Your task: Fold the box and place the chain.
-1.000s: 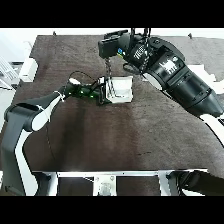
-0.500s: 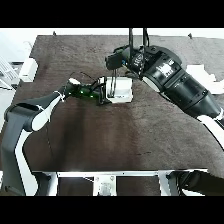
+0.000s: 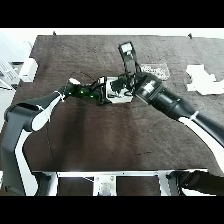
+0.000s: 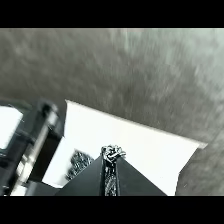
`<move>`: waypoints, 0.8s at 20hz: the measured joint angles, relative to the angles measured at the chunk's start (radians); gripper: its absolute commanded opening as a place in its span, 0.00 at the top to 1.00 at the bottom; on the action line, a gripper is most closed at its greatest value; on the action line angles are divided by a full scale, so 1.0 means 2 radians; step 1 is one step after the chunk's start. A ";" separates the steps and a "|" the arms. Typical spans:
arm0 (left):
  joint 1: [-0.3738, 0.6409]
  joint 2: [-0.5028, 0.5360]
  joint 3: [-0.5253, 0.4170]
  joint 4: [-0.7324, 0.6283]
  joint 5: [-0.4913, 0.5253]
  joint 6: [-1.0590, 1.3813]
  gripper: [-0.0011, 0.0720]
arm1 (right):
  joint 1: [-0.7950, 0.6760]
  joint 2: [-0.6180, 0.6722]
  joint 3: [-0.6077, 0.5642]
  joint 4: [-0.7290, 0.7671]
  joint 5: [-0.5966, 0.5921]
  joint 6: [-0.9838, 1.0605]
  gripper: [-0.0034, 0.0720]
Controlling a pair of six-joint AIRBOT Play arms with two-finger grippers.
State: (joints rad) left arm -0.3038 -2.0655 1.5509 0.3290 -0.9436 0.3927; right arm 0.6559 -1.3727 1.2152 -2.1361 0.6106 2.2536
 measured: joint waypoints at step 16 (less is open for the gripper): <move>0.000 0.000 0.000 0.000 0.000 0.000 0.35 | -0.111 0.091 -0.045 -0.003 -0.050 -0.128 0.87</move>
State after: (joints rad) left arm -0.3038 -2.0655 1.5509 0.3294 -0.9440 0.3931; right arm 0.4343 -1.1912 1.1259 -2.1414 0.5106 1.9972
